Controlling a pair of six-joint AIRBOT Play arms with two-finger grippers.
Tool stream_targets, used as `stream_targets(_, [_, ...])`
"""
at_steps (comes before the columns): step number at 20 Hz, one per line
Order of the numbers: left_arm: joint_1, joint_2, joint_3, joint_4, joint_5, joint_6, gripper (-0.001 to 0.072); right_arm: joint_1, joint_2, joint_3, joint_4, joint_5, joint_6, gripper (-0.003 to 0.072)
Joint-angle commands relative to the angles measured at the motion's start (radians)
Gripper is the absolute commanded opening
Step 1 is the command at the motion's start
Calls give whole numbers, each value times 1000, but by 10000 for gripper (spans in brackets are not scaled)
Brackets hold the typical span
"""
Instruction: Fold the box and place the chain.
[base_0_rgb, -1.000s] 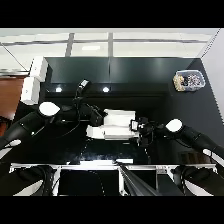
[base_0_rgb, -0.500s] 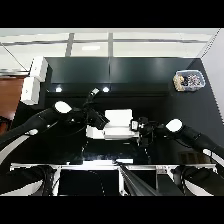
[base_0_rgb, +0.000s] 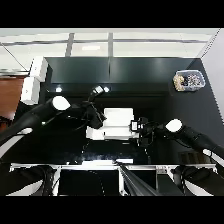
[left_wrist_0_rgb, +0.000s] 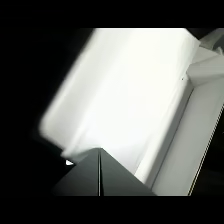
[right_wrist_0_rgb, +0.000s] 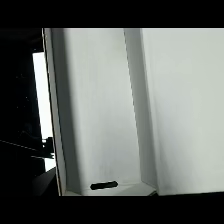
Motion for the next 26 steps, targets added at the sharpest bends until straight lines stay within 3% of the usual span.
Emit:
stream_targets(1, [61,126,10,145,-108,-76,29,0,0,0,1,0,0,431])
stream_targets(5, [122,216,8,98,-362,43,38,0,0,0,1,0,0,432])
stream_targets(6, [115,215,3,102,-375,76,220,0,0,0,1,0,0,432])
stream_targets(7, [105,212,-10,110,-346,110,595,0,0,0,1,0,0,432])
stream_targets(8, [93,206,-27,115,-288,129,711,0,0,0,1,0,0,431])
stream_targets(12, [42,154,-86,187,-137,390,710,0,0,0,1,0,0,432])
stream_targets(18, [-39,60,-97,188,-96,489,707,0,0,0,1,0,1,431])
stream_targets(21, [-42,57,-97,187,-102,488,551,0,0,0,1,0,0,432])
stream_targets(23, [-42,56,-100,185,-104,488,487,0,0,0,1,0,0,432])
stream_targets(26, [-42,56,-100,160,-104,489,452,0,0,0,1,0,0,432])
